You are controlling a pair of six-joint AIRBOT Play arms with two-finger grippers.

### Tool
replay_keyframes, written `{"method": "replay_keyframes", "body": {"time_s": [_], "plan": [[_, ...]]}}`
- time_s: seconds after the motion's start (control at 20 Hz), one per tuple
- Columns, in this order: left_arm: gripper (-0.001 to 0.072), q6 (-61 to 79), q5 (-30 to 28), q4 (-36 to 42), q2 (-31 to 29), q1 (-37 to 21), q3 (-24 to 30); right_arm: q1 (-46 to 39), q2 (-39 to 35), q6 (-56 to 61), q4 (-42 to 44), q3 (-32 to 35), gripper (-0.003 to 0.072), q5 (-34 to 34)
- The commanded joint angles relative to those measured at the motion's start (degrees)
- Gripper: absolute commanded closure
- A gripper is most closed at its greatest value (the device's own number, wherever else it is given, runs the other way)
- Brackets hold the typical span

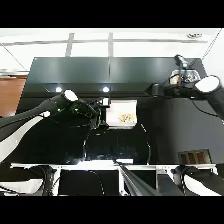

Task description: Fold the box and place the chain.

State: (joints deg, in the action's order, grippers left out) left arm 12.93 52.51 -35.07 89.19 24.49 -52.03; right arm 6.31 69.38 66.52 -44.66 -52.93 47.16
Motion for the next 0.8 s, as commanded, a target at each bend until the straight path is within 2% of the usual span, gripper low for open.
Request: {"method": "replay_keyframes", "body": {"time_s": [0.0, 0.1, 0.25, 0.35, 0.45, 0.5, 0.55, 0.75], "plan": [[0.0343, 0.00, -0.07, -0.04, 0.04, 0.02, -0.04, 5.14, 5.22, -11.78, 6.34, -0.85, 0.0004, -1.38], [0.0343, 0.02, -0.07, -0.04, 0.04, 0.02, -0.04, 5.60, 5.03, -19.85, 6.32, -1.46, 0.0004, 3.43], [0.0343, 0.04, -0.04, -0.04, 0.04, 0.02, -0.04, 5.49, 5.03, -34.14, 3.45, -4.35, 0.0006, 15.17], [0.0343, 0.07, -0.07, -0.04, 0.04, 0.02, -0.04, 5.97, 5.05, -41.83, 3.89, -4.42, 0.0141, 17.55], [0.0343, 0.07, -0.04, -0.04, 0.04, 0.02, -0.04, 7.28, 5.11, -46.84, 3.91, -4.42, 0.0119, 16.48], [0.0343, 0.07, -0.04, -0.04, 0.04, 0.02, -0.04, 7.87, 5.11, -47.89, 3.85, -4.42, 0.0022, 16.41], [0.0343, 0.07, -0.04, -0.04, 0.04, 0.02, -0.04, 8.37, 5.14, -47.95, 3.58, -4.42, -0.0003, 16.44], [0.0342, 0.07, -0.07, -0.04, 0.04, 0.02, -0.04, 10.32, 6.03, -49.07, -0.15, -4.42, -0.0008, 16.39]]}}
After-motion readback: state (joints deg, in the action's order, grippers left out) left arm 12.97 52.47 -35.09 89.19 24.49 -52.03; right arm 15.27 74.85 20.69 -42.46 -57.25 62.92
